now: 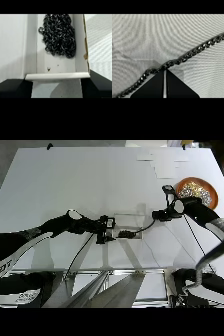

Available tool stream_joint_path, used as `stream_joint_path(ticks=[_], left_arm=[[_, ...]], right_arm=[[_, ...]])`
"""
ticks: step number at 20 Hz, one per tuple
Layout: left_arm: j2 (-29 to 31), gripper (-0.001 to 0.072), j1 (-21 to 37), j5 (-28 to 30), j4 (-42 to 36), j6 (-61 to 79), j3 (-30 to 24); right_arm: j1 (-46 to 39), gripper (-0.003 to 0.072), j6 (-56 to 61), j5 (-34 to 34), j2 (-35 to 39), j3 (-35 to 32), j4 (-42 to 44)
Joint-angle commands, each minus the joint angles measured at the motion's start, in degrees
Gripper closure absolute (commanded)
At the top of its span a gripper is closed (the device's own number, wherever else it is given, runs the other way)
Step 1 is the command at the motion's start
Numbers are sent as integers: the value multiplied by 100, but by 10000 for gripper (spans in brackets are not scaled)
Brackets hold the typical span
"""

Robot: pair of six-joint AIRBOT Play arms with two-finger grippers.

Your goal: Fold the box and place the chain.

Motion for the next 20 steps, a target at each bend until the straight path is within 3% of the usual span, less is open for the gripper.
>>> stream_joint_path(ticks=[1,13,20], left_arm=[[4,699,4,2,2,2,-2],[4,699,4,2,2,0,-2],[4,699,4,2,2,0,-2]], right_arm=[[26,671,-131,260,66,-2,-2],[597,671,-223,785,1823,-4,52],[1615,671,-485,1344,3469,-4,1204]])
